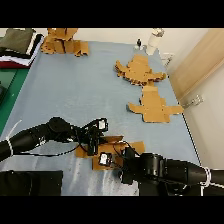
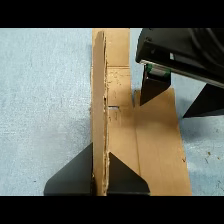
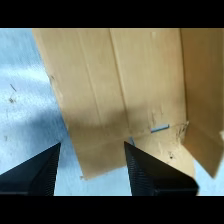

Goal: Fold the box.

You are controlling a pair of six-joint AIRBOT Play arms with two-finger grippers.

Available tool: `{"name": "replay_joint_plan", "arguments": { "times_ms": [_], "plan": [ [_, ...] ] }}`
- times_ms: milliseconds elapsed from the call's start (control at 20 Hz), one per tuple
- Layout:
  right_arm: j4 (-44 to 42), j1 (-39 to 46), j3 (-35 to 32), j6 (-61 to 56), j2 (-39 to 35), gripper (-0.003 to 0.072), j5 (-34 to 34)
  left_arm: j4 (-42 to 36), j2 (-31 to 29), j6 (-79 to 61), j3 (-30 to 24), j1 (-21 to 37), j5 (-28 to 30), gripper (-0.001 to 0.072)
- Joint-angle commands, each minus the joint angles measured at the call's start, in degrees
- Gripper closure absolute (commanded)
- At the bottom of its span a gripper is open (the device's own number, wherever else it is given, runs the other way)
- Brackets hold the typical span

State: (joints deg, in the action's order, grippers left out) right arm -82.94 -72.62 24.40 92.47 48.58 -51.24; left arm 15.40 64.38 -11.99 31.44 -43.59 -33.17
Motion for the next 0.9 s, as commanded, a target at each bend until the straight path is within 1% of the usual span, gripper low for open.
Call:
{"name": "replay_joint_plan", "arguments": {
  "times_ms": [0, 150, 500, 700, 850],
  "plan": [
    [2.73, -0.02, -0.46, 0.57, 0.04, 0.0064, 2.99, 0.00, 0.04, 0.00, 0.04, 0.00, 0.00, 0.0696],
    [4.81, -0.04, -0.46, 0.57, 0.02, 0.0064, 4.52, 0.02, 0.04, -0.02, 0.04, 0.00, 0.00, 0.0696],
    [4.55, -0.04, -0.44, 0.55, -0.33, 0.0064, 4.59, 0.00, 0.04, -0.02, 0.04, 0.00, 0.02, 0.0696],
    [3.02, -0.02, -0.42, 0.50, -3.82, 0.0064, 3.65, 0.00, 0.04, -0.02, 0.04, 0.00, 0.02, 0.0696],
    [3.82, 0.00, -0.44, -1.09, -7.43, 0.0064, 2.75, 0.00, 0.04, 0.00, 0.04, 0.00, 0.00, 0.0696]
  ]
}}
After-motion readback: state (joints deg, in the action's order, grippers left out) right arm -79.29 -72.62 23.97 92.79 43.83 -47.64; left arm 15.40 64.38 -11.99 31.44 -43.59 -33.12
